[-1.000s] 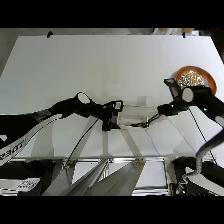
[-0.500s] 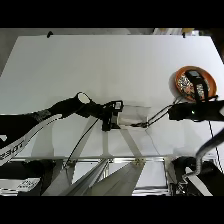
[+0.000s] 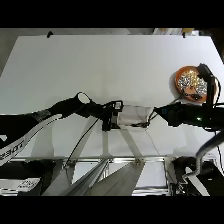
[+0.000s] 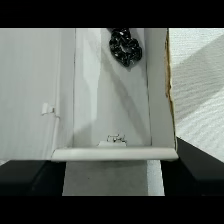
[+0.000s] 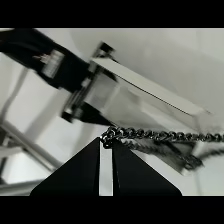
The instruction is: Fold the box and place the chain.
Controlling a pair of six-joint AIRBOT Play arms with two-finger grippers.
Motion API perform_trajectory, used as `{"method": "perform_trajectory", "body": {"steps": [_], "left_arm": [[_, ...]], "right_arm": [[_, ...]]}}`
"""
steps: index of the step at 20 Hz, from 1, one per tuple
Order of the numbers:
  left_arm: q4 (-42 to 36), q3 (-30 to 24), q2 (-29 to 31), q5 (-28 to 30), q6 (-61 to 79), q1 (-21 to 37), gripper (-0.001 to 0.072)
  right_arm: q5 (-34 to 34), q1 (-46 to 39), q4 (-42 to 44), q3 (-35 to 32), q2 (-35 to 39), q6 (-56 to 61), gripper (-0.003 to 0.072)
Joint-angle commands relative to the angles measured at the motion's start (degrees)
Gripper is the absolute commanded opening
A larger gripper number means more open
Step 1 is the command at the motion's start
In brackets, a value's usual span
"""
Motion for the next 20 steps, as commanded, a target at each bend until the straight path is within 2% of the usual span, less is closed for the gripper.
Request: {"method": "perform_trajectory", "body": {"steps": [1, 4, 7, 12, 16, 18, 19, 20], "left_arm": [[0.00, 0.07, 0.04, 0.02, 0.02, 0.04, 0.0273], [0.00, 0.07, 0.04, 0.02, 0.02, 0.04, 0.0273], [0.00, 0.07, 0.04, 0.02, 0.02, 0.04, 0.0273], [0.00, 0.07, 0.04, 0.02, 0.02, 0.04, 0.0273], [0.00, 0.07, 0.04, 0.02, 0.02, 0.04, 0.0273], [0.00, 0.07, 0.04, 0.02, 0.02, 0.04, 0.0273], [0.00, 0.07, 0.04, 0.02, 0.02, 0.04, 0.0273], [0.00, 0.07, 0.04, 0.02, 0.02, 0.04, 0.0273]], "right_arm": [[-4.07, 1.46, 8.22, 0.04, 0.31, -3.58, 0.0018], [-8.35, 6.08, 7.69, 0.04, -0.44, -3.78, 0.0018], [-11.93, 11.65, 3.65, 0.04, -3.48, -3.69, 0.0018], [-12.07, 19.15, -2.54, 0.02, -11.58, -3.02, 0.0019], [-12.13, 24.68, -13.46, 0.02, -18.73, 4.63, 0.0018], [-12.17, 25.75, -15.08, 0.02, -20.28, 5.90, 0.0021], [-12.37, 25.73, -14.73, 0.04, -20.48, 5.90, 0.0048], [-12.61, 25.73, -14.73, 0.07, -20.39, 5.86, 0.0132]]}}
